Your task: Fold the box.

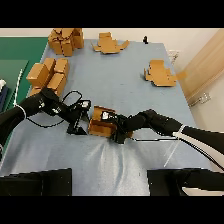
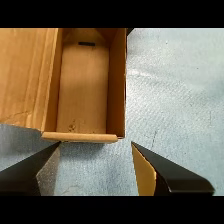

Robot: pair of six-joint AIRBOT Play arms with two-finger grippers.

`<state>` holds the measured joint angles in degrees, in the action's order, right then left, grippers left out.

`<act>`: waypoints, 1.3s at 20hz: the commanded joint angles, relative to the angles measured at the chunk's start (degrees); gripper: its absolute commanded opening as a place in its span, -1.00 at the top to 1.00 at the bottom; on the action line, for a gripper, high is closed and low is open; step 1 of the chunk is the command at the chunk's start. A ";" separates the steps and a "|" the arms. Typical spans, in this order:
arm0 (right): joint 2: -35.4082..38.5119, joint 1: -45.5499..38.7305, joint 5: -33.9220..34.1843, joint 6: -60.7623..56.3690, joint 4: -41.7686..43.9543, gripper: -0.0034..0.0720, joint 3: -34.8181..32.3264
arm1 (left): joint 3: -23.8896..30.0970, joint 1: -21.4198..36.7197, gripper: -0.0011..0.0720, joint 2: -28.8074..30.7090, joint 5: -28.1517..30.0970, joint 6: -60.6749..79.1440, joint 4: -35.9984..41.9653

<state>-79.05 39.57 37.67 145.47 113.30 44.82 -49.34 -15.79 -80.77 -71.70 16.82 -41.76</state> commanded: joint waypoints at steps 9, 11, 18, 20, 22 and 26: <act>-0.04 0.07 1.84 0.00 0.02 -0.46 -0.02 | -0.04 -0.26 -0.92 -0.42 4.11 -0.44 -0.44; -0.04 0.07 1.86 0.00 0.04 -0.46 -0.02 | -0.04 -0.17 -0.92 -0.39 3.93 -1.40 -0.44; -0.04 0.07 1.84 0.00 0.04 -0.46 -0.02 | -0.04 -3.15 -0.92 -0.87 3.80 -1.20 1.53; -0.04 0.07 1.86 -0.02 0.04 -0.46 -0.02 | -0.04 -3.52 -0.92 -1.36 3.82 -1.22 1.55; -0.04 0.07 1.84 -0.02 0.04 -0.46 -0.02 | -0.04 -3.50 -0.92 -1.42 4.09 -1.22 1.53; -0.04 0.07 1.84 -0.02 0.04 -0.46 -0.02 | -0.04 -3.50 -0.92 -1.64 4.28 -1.18 1.49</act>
<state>-79.05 39.59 37.67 145.49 113.34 44.82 -49.36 -19.18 -82.17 -67.57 15.64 -40.23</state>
